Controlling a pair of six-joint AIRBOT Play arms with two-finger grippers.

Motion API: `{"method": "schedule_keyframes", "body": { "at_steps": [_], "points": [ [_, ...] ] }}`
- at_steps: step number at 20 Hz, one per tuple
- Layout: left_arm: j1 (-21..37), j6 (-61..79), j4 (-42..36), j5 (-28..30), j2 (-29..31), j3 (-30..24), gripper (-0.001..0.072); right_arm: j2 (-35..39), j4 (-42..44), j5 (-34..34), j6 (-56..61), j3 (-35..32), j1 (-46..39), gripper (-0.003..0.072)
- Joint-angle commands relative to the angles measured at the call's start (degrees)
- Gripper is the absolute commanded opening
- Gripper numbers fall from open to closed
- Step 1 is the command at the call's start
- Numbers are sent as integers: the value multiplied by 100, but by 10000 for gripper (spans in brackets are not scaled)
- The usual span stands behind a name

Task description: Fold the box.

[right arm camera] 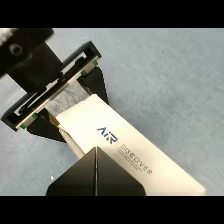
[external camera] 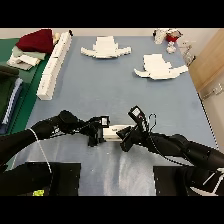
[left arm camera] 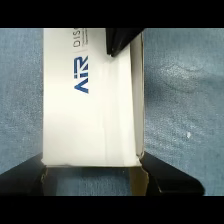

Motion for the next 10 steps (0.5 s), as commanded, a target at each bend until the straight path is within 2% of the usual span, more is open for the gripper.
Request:
{"method": "schedule_keyframes", "body": {
  "at_steps": [1, 6, 10],
  "points": [
    [2, 0, 2, 2, 0, 2, 513, -140, 22, 129, 155, -125, 68, 2],
    [2, 0, 2, 2, 0, 2, 513, -542, 2, 118, 212, -142, 70, 3],
    [2, 0, 2, 0, 0, 2, 513, -439, -2, 125, 210, -142, 68, 3]
  ]
}}
